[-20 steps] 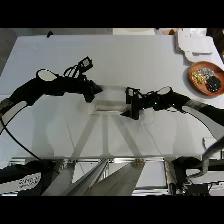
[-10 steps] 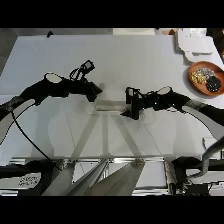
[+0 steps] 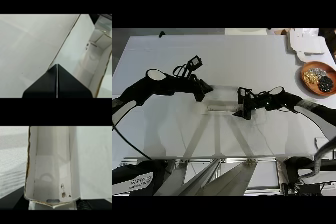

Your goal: Fold the box and place the chain.

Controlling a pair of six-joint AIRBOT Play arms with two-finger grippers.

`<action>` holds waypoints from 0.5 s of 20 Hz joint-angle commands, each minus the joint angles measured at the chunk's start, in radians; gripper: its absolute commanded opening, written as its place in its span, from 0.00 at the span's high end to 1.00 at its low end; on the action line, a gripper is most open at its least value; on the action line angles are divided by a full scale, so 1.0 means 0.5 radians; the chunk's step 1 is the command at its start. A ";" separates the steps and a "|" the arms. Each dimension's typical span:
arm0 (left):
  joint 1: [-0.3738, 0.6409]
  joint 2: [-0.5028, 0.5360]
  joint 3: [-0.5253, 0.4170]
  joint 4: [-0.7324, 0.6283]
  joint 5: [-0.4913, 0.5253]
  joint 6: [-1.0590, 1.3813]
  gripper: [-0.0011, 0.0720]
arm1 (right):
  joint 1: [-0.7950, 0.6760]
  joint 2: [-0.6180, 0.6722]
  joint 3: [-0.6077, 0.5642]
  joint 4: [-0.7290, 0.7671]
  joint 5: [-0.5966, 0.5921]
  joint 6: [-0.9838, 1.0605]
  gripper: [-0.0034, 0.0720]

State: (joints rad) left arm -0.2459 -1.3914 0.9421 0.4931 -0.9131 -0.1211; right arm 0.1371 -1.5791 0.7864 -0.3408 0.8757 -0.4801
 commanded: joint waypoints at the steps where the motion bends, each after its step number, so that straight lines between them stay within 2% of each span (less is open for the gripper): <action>1: 0.046 0.204 0.001 0.240 -0.153 -0.046 0.98 | 0.002 -0.001 0.002 0.002 0.001 0.000 0.27; 4: 0.040 0.354 0.001 0.779 -0.297 -0.046 0.97 | 0.002 -0.001 0.002 0.002 0.001 0.001 0.27; 7: 0.040 0.374 -0.018 0.985 -0.329 -0.043 0.97 | 0.002 -0.001 0.002 0.002 0.001 0.001 0.27; 8: 0.038 0.370 -0.043 0.964 -0.314 -0.032 0.90 | 0.002 -0.001 0.002 0.002 0.001 0.000 0.27; 10: 0.012 0.365 -0.131 0.965 -0.184 -0.028 0.47 | 0.002 -0.001 0.002 0.002 0.001 0.000 0.27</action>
State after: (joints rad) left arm -0.2317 -1.2175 0.9115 0.9146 -1.0462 -0.1394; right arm 0.1371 -1.5791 0.7864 -0.3405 0.8757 -0.4805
